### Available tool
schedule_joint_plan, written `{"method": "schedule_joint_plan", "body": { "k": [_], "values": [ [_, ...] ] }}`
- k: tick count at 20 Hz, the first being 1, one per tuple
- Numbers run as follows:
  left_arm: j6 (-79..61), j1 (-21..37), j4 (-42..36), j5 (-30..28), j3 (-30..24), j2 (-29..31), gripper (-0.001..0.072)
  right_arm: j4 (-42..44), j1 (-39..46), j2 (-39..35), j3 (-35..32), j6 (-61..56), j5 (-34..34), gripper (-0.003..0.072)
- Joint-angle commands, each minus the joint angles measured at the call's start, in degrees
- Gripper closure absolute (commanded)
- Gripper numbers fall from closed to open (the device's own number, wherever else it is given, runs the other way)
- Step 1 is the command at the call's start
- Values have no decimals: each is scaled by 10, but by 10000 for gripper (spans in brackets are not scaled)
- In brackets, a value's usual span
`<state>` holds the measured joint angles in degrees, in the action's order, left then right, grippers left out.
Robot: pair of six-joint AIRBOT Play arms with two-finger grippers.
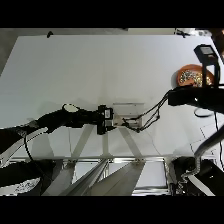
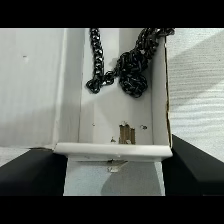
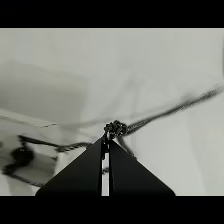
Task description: Fold the box and place the chain.
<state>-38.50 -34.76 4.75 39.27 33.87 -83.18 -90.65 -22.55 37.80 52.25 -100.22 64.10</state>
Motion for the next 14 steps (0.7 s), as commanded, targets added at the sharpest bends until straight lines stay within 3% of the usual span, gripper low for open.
{"method": "schedule_joint_plan", "body": {
  "k": [1,8,14],
  "values": [
    [0,0,0,0,0,0,321,3,-81,-84,0,-5,-29,676],
    [0,0,0,0,0,0,321,24,-218,-82,0,-5,-34,677],
    [0,0,0,0,0,0,321,19,-275,0,0,-19,-46,676]
  ]
}}
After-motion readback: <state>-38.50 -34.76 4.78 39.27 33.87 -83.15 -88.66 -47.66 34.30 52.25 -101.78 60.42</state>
